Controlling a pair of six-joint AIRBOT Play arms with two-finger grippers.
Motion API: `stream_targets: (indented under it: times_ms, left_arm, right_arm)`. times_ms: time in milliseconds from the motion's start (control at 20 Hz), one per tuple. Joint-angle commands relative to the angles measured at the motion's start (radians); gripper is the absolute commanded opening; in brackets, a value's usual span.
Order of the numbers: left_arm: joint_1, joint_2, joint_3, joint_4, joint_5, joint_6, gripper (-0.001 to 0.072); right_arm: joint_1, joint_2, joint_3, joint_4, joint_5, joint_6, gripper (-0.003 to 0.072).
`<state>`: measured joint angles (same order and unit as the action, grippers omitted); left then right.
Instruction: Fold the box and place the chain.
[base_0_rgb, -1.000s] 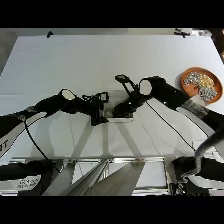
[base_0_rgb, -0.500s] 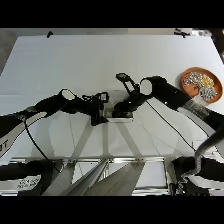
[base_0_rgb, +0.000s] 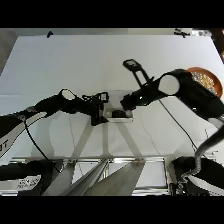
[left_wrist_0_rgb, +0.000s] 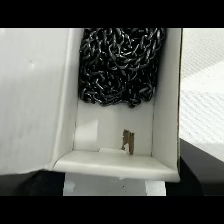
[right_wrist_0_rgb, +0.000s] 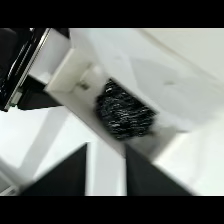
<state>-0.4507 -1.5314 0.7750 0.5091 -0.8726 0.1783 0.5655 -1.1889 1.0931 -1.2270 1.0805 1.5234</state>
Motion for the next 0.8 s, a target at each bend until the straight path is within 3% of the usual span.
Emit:
stream_targets:
  times_ms: [0,150,400,550,750]
  left_arm:
    - [0.000,0.001,0.000,0.000,0.000,0.000,0.0383]
    - [0.000,0.001,0.000,0.000,0.001,0.000,0.0383]
    - [0.000,0.001,0.000,0.000,0.000,0.000,0.0383]
    - [0.000,0.001,0.001,0.000,0.000,0.001,0.0383]
    - [0.000,0.001,0.000,0.000,0.000,0.000,0.0383]
  right_arm:
    - [-0.089,0.056,0.046,-0.021,0.009,-0.100,0.0006]
    - [-0.163,-0.010,0.137,-0.022,0.002,-0.192,0.0006]
    - [-0.206,-0.273,0.328,0.040,0.013,-0.323,0.0004]
    - [-0.180,-0.407,0.352,0.140,0.054,-0.428,0.0004]
    - [-0.143,-0.461,0.352,0.159,0.215,-0.583,0.0006]
